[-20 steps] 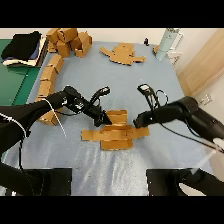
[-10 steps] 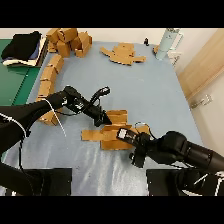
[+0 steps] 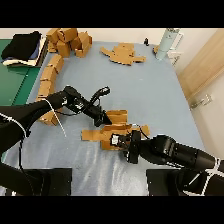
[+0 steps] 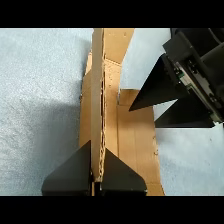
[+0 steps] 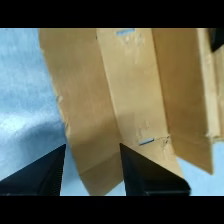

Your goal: Fold the box.

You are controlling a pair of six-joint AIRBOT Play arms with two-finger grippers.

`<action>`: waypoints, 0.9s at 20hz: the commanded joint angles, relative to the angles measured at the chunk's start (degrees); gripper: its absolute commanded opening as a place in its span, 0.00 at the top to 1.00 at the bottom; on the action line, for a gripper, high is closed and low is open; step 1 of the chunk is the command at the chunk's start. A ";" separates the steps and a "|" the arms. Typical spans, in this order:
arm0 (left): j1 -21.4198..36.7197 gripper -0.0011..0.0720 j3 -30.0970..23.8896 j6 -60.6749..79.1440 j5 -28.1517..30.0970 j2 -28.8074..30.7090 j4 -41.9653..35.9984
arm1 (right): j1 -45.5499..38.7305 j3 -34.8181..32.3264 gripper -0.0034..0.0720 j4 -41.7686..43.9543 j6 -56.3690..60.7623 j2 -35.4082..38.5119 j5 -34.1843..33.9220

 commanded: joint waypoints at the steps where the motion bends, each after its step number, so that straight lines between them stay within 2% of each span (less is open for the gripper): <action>1: 0.02 0.97 0.02 0.02 0.02 -0.04 0.00 | 0.11 0.09 0.27 -4.09 0.48 -0.02 3.76; 5: 0.04 0.97 0.02 0.02 0.02 -0.04 0.00 | 0.07 0.55 0.27 -10.16 7.10 2.10 3.67; 9: 0.04 0.97 0.02 0.02 0.02 -0.04 0.00 | 0.04 0.94 0.25 -10.47 8.48 3.56 3.45; 11: 0.02 0.97 0.02 0.02 0.02 -0.04 0.00 | -0.61 0.94 0.02 -10.60 9.33 4.02 3.43; 18: 0.04 0.97 0.02 0.02 0.02 -0.04 0.00 | -3.04 0.94 0.02 -13.14 9.29 4.11 2.89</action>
